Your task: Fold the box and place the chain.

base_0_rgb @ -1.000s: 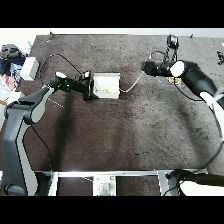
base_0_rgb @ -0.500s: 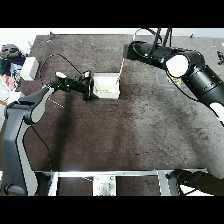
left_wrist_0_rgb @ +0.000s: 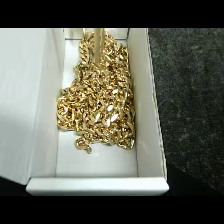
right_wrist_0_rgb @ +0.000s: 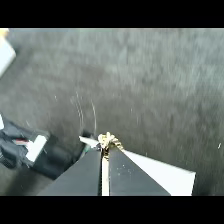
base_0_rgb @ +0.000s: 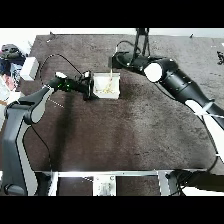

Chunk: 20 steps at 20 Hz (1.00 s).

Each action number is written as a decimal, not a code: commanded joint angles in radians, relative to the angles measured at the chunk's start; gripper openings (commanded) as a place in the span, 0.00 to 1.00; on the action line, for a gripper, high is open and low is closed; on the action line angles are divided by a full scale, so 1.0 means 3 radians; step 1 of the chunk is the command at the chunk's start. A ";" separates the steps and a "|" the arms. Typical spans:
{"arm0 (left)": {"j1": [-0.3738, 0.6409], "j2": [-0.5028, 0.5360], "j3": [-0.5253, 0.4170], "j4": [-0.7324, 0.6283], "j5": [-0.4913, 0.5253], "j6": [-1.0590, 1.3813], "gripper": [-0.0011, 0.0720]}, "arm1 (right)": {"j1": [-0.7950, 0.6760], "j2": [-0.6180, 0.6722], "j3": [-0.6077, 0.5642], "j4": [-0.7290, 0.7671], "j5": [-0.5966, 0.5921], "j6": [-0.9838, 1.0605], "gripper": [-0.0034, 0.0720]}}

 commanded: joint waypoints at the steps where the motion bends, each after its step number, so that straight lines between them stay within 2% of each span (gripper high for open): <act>1: -0.0001 0.0000 0.0000 0.0000 0.0000 0.0001 0.33 | 0.0005 -0.0226 0.0003 0.0000 0.0053 0.0006 0.12; 2: -0.0001 0.0000 0.0000 0.0000 0.0000 0.0001 0.33 | -0.0009 -0.0285 0.0004 0.0000 0.0070 0.0003 0.61; 3: -0.0001 0.0000 0.0000 0.0000 0.0000 0.0001 0.33 | -0.0025 -0.0306 0.0004 -0.0013 0.0104 -0.0051 0.59; 4: -0.0001 0.0000 0.0000 0.0000 0.0000 0.0000 0.33 | -0.0048 -0.0286 0.0004 -0.0010 0.0112 -0.0163 0.39; 6: -0.0001 0.0000 0.0000 0.0000 0.0000 0.0000 0.33 | -0.0154 -0.0191 0.0031 -0.0009 0.0097 -0.0406 0.39; 7: -0.0001 0.0000 0.0000 0.0000 0.0000 0.0000 0.33 | -0.0254 -0.0186 0.0112 0.0028 0.0191 -0.0542 0.26; 8: -0.0001 0.0000 0.0000 0.0000 -0.0001 0.0001 0.33 | -0.0365 -0.0221 0.0207 0.0188 0.0324 -0.0819 0.23; 9: -0.0001 0.0000 0.0000 0.0000 0.0001 0.0000 0.33 | -0.0501 -0.0295 0.0333 0.0561 0.0488 -0.1212 0.23; 11: -0.0001 0.0000 0.0000 0.0000 0.0000 0.0000 0.33 | -0.0838 -0.0559 0.0619 0.1807 0.0862 -0.2366 0.23; 13: -0.0001 0.0000 0.0000 0.0000 0.0000 0.0001 0.33 | -0.1130 -0.0884 0.0880 0.2513 0.1371 -0.3007 0.23; 15: -0.0001 0.0000 0.0000 0.0000 0.0000 0.0001 0.33 | -0.1303 -0.1199 0.1104 0.2832 0.1905 -0.3447 0.23; 16: -0.0001 0.0000 0.0000 0.0000 0.0001 0.0000 0.33 | -0.1357 -0.1336 0.1193 0.2951 0.2019 -0.3586 0.23; 20: -0.0001 0.0000 0.0000 0.0000 0.0000 0.0001 0.33 | -0.1373 -0.1651 0.1409 0.2972 0.2073 -0.3944 0.23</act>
